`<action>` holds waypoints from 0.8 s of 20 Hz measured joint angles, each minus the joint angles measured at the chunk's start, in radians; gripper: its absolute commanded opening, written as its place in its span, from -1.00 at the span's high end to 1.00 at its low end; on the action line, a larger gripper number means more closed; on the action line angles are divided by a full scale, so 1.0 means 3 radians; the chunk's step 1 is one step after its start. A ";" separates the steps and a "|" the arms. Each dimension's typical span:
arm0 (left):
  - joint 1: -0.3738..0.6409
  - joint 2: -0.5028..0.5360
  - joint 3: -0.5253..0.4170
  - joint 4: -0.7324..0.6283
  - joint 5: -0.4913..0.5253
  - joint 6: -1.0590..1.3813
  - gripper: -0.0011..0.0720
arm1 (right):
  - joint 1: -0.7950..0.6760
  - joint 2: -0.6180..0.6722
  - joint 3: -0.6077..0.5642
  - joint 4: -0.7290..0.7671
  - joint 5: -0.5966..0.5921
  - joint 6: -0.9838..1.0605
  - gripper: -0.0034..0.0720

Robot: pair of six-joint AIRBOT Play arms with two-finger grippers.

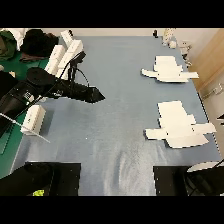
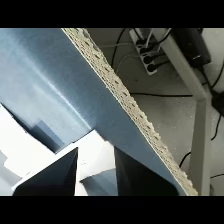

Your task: Fold the box.

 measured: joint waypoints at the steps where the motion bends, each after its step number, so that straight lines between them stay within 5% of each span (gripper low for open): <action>1: 0.0000 0.0000 0.0000 -0.0011 0.0017 0.0000 0.93 | -0.0014 -0.0078 0.0025 0.0017 -0.0055 -0.0066 -0.03; 11: 0.0000 0.0000 0.0000 -0.0056 0.0075 -0.0003 0.93 | -0.0048 -0.0374 0.0056 0.0034 -0.0238 -0.0443 0.01; 13: 0.0000 0.0000 0.0000 -0.0058 0.0075 -0.0003 0.93 | -0.0048 -0.0385 0.0022 0.0036 -0.0271 -0.0463 0.21; 16: 0.0000 0.0000 0.0000 -0.0058 0.0076 -0.0003 0.93 | -0.0048 -0.0367 -0.0008 0.0140 -0.0332 -0.0519 0.22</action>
